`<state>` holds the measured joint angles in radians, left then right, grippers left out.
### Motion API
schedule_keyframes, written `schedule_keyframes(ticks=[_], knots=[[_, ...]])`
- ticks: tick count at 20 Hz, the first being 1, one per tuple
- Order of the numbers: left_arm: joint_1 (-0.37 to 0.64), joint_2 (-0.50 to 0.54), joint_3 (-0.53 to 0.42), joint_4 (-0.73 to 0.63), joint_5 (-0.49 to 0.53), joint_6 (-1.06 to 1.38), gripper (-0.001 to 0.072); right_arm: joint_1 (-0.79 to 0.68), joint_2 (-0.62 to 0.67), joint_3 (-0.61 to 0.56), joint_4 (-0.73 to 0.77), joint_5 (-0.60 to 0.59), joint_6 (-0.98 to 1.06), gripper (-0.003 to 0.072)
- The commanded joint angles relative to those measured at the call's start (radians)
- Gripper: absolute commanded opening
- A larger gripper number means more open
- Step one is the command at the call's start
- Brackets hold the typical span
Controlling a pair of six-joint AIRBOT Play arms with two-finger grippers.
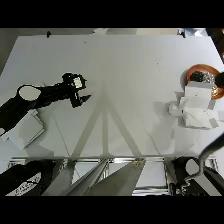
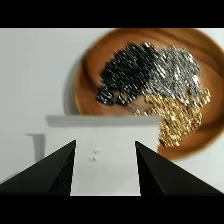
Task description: Fold the box and place the chain.
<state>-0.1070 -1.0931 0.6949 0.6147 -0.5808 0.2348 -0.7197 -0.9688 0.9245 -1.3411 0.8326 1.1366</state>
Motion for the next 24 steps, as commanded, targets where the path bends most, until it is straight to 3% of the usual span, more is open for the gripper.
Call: schedule_keyframes(ticks=[1, 6, 15, 21, 24], knots=[[0.001, 0.001, 0.001, 0.000, 0.000, 0.000, 0.0697, -0.230, -0.068, 0.003, -0.013, 0.122, 0.010, 0.0439], [0.001, 0.001, 0.001, 0.000, 0.000, 0.000, 0.0697, -0.381, -0.178, 0.025, -0.010, 0.089, -0.020, 0.0438], [0.001, 0.001, 0.001, 0.000, 0.000, 0.000, 0.0697, -0.418, -0.469, 0.317, -0.022, 0.234, -0.126, 0.0436], [0.001, 0.001, 0.001, 0.000, 0.000, 0.000, 0.0697, -0.484, -0.636, 0.339, -0.036, 0.370, -0.201, 0.0437], [0.001, 0.001, 0.001, 0.000, 0.000, 0.000, 0.0697, -0.517, -0.663, 0.339, -0.011, 0.378, -0.264, 0.0437]])
